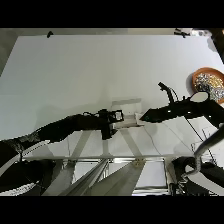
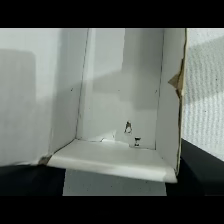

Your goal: Fold the box and place the chain.

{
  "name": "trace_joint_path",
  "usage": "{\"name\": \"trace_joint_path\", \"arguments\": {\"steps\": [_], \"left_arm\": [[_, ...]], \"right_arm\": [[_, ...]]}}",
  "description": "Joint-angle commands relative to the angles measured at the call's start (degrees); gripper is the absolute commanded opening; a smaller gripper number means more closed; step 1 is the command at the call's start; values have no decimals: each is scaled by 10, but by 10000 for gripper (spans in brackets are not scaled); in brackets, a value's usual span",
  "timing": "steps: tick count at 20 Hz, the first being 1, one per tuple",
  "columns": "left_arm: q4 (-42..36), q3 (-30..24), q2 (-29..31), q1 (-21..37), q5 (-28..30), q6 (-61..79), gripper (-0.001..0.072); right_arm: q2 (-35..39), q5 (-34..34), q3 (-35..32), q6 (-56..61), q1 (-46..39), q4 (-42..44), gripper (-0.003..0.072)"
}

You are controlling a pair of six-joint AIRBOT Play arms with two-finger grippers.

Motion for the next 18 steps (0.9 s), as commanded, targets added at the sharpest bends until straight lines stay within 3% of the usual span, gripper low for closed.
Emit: {"name": "trace_joint_path", "arguments": {"steps": [1,6,10,18], "left_arm": [[0,0,0,0,0,0,257],[0,0,0,0,0,0,257],[0,0,0,0,0,0,257],[0,0,0,0,0,0,257]], "right_arm": [[0,-36,15,51,49,-59,387],[0,-57,69,134,110,-119,387],[0,-78,100,241,182,-243,403],[-1,-89,106,420,233,-387,406]]}}
